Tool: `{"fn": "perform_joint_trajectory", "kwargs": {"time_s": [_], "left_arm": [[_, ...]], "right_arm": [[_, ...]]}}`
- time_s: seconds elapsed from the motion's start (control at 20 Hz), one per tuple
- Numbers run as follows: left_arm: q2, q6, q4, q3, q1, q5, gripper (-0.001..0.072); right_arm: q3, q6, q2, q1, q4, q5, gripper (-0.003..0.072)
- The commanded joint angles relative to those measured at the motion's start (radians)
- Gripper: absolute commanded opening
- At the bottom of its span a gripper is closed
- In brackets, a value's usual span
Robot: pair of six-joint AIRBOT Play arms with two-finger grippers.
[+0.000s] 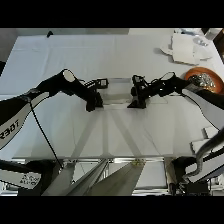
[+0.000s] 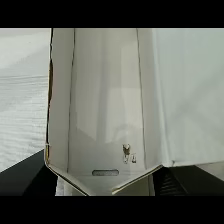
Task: Fold the box and place the chain.
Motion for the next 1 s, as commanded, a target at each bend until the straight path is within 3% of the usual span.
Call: {"fn": "perform_joint_trajectory", "kwargs": {"time_s": [0.0, 0.2, 0.35, 0.5, 0.55, 0.7, 0.95], "left_arm": [[0.002, 0.000, -0.077, -0.010, 0.001, 0.059, 0.0156], [0.002, -0.001, -0.100, -0.010, 0.001, 0.072, 0.0155], [0.002, -0.001, -0.088, -0.010, 0.001, 0.072, 0.0063], [0.002, -0.001, -0.087, -0.010, 0.001, 0.072, 0.0064], [0.002, -0.002, -0.090, -0.010, 0.001, 0.072, 0.0080], [0.002, -0.008, -0.099, -0.010, 0.001, 0.072, 0.0293], [0.002, -0.008, -0.103, -0.010, 0.001, 0.071, 0.0297]], "right_arm": [[0.001, 0.002, 0.000, 0.001, 0.002, -0.001, 0.0536], [0.001, 0.002, 0.000, 0.001, 0.001, -0.001, 0.0536], [0.001, 0.002, 0.000, 0.001, 0.001, -0.001, 0.0536], [0.001, 0.002, 0.000, 0.001, 0.001, -0.001, 0.0536], [0.001, 0.002, 0.000, 0.001, 0.001, -0.001, 0.0536], [0.001, 0.002, 0.000, 0.001, 0.001, -0.001, 0.0536], [0.001, 0.002, 0.000, 0.001, 0.001, -0.001, 0.0536]]}}
